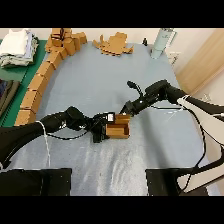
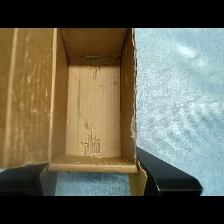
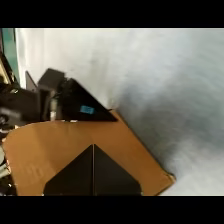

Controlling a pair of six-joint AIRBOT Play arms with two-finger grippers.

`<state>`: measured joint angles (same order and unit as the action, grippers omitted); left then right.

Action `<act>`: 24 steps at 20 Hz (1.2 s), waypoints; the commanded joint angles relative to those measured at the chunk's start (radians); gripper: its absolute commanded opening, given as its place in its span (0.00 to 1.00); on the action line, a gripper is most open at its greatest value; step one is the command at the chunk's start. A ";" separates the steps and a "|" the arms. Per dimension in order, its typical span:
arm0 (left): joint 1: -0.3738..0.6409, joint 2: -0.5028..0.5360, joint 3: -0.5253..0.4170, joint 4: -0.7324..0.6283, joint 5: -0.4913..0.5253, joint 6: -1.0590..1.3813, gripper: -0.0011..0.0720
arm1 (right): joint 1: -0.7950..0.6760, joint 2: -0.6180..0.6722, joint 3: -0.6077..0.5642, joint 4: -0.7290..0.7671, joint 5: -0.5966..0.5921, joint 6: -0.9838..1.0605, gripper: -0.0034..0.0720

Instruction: Fold the box.

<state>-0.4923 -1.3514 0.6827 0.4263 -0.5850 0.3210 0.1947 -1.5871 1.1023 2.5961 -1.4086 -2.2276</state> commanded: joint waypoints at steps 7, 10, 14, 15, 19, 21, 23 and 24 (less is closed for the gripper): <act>0.000 0.000 0.000 0.000 0.000 0.000 0.71 | 0.201 0.253 -0.254 -0.070 0.274 -0.211 0.05; 0.000 0.000 0.000 0.000 0.000 0.000 0.71 | 0.241 0.309 -0.345 -0.092 0.408 -0.249 0.05; 0.000 0.000 0.000 0.000 0.000 0.000 0.71 | 0.306 0.395 -0.388 -0.181 0.513 -0.253 0.05; 0.000 0.000 0.000 0.000 0.000 0.000 0.71 | 0.320 0.412 -0.393 -0.201 0.534 -0.253 0.05; 0.000 0.000 0.000 0.000 0.000 0.000 0.71 | 0.404 0.499 -0.442 -0.298 0.687 -0.279 0.05; 0.000 0.000 0.000 0.000 0.000 0.000 0.71 | 0.449 0.541 -0.483 -0.350 0.771 -0.288 0.05; 0.000 0.000 0.000 0.000 0.000 0.000 0.71 | 0.507 0.593 -0.529 -0.446 0.865 -0.294 0.05; 0.000 0.000 0.000 0.000 0.000 0.000 0.71 | 0.537 0.621 -0.554 -0.497 0.917 -0.294 0.05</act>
<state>-0.4923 -1.3510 0.6827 0.4263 -0.5854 0.3210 0.6601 -1.0332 0.6060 2.2345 -0.6514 -2.5122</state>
